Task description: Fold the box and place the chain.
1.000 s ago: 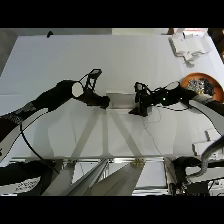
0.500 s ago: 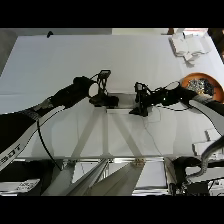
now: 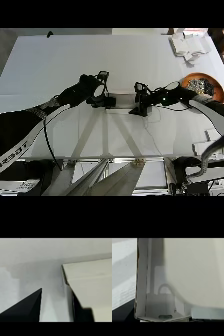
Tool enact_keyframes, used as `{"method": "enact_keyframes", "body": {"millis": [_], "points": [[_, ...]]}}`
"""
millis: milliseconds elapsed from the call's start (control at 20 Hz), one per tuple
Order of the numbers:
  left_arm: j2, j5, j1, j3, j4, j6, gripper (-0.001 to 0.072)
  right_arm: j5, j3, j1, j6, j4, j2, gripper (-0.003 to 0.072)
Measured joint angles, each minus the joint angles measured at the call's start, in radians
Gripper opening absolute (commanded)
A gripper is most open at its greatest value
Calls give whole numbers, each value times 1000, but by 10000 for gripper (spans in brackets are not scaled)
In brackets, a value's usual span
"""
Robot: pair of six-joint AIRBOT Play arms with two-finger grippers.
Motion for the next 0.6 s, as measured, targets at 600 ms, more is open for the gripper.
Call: {"method": "enact_keyframes", "body": {"millis": [600], "points": [[-14, 58, 0, 1, -63, -50, 315, 2, 0, 0, -1, -5, 0, 494]]}}
